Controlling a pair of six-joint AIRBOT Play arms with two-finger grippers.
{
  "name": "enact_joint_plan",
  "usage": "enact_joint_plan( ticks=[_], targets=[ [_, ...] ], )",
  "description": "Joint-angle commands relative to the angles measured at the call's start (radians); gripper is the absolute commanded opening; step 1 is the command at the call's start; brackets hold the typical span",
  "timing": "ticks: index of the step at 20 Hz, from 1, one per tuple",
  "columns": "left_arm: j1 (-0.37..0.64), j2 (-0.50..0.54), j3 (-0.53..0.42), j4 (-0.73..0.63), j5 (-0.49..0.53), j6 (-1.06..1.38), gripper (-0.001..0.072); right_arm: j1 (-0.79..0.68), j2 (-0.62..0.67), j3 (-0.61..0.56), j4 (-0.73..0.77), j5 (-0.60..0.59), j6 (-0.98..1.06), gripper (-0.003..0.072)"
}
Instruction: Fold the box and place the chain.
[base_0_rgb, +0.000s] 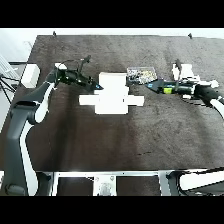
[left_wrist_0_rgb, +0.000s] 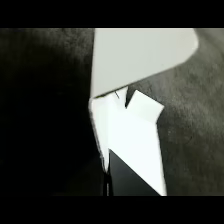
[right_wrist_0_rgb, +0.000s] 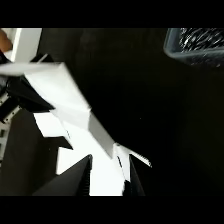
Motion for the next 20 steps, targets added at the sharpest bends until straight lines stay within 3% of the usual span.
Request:
enact_joint_plan(
  ticks=[1, 5, 11, 20],
  targets=[
    [0.012, 0.009, 0.000, -0.017, -0.035, 0.157, 0.0014, -0.054, 0.022, -0.002, 0.024, 0.040, -0.008, 0.0294],
    [0.007, 0.058, -0.094, -0.018, 0.002, 0.298, 0.0014, -0.034, 0.022, -0.026, 0.025, 0.039, -0.024, 0.0294],
    [0.007, 0.156, -0.352, -0.045, 0.184, 0.539, 0.0014, -0.023, 0.022, -0.084, 0.025, 0.037, -0.072, 0.0293],
    [-0.009, 0.144, -0.391, -0.055, 0.254, 0.618, 0.0014, -0.010, 0.022, -0.101, 0.025, 0.036, -0.106, 0.0293]
  ],
)
